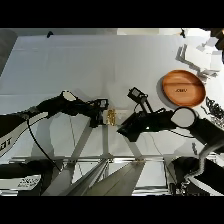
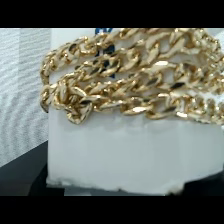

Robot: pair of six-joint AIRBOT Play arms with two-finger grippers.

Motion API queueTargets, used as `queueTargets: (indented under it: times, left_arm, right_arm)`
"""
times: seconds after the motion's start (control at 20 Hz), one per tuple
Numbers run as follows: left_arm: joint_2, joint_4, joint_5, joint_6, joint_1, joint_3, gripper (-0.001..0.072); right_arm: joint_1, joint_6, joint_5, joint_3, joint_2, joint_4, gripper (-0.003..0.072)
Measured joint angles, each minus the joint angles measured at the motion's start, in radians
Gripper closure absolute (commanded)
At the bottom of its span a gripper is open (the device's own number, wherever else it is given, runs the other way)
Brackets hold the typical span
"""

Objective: Fold the box and place the chain.

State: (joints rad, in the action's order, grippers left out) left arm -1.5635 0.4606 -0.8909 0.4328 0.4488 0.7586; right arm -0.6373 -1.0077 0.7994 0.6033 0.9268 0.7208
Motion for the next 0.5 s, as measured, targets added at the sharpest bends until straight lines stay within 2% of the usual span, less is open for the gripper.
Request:
queueTargets:
  times: [0.3,0.5]
  left_arm:
    - [0.000,0.000,0.000,0.000,0.000,0.000,0.0365]
    - [0.000,0.000,0.000,-0.001,0.000,0.000,0.0365]
  right_arm:
    - [-0.156,-0.458,-0.234,-0.005,0.072,0.210,0.0275]
    - [-0.190,-0.701,-0.289,0.020,0.136,0.364,0.0279]
